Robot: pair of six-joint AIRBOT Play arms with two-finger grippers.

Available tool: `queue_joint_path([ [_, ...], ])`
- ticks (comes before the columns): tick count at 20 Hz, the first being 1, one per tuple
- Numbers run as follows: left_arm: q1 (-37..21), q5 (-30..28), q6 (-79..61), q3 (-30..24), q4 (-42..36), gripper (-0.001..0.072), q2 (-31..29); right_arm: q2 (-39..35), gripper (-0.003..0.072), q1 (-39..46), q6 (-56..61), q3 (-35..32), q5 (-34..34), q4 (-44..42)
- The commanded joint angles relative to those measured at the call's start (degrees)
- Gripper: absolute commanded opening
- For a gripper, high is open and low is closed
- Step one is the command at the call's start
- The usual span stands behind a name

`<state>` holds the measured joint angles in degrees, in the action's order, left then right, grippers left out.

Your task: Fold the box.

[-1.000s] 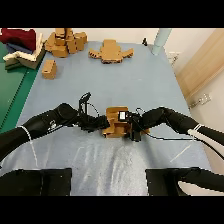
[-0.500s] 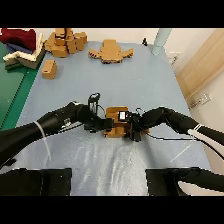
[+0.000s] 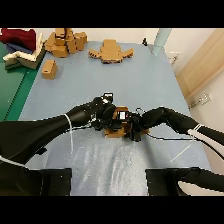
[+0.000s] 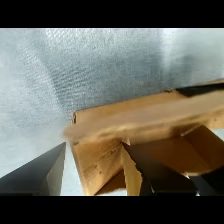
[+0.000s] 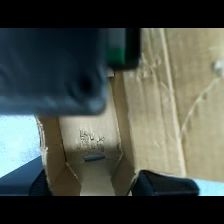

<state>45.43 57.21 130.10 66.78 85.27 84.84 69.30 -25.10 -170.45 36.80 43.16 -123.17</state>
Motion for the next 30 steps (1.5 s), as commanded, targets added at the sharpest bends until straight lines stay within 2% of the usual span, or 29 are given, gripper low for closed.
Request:
queue_joint_path([
  [1,0.7,1.3,1.3,1.5,1.4,0.0526,1.7,0.0,0.0594,0.0,0.0,0.0,0.0,0.0],
  [9,0.7,0.4,5.1,1.5,1.3,0.0523,4.2,0.0,0.0594,0.0,0.0,0.0,0.0,0.0],
  [10,0.7,0.5,6.4,1.5,1.4,0.0474,4.3,0.0,0.0594,0.0,0.0,0.0,0.0,0.0],
  [11,0.7,0.4,6.4,1.5,1.4,0.0252,4.3,0.0,0.0594,0.0,0.0,0.0,0.0,0.0],
  [12,0.7,0.3,6.4,1.5,1.6,0.0143,4.3,0.0,0.0594,0.0,0.0,0.0,0.0,0.0],
  [13,0.7,0.3,6.4,1.5,1.6,0.0142,4.3,0.0,0.0593,0.0,0.0,0.0,0.0,0.0],
  [15,1.0,0.3,6.2,1.5,1.7,0.0011,4.3,0.0,0.0593,0.0,0.0,0.0,0.0,0.0],
  [20,1.0,0.5,6.2,1.5,1.8,0.0011,4.3,0.0,0.0593,0.0,0.0,0.0,0.0,0.0],
  [22,1.0,1.2,6.2,1.6,1.8,0.0013,4.3,0.0,0.0594,0.0,0.0,0.0,0.0,0.0],
  [23,1.0,1.9,5.8,1.6,1.8,0.0075,4.3,0.0,0.0593,0.0,0.0,0.0,0.0,0.0],
  [24,1.0,2.3,5.7,1.7,1.8,0.038,4.2,0.0,0.0593,0.0,0.0,0.0,0.0,0.0],
  [25,0.9,2.4,5.8,1.7,1.8,0.0537,4.2,0.0,0.0594,0.0,0.0,0.0,0.0,0.0],
  [30,0.9,2.4,5.8,1.8,1.9,0.0534,4.1,0.0,0.0594,0.0,0.0,0.0,0.0,0.0],
])
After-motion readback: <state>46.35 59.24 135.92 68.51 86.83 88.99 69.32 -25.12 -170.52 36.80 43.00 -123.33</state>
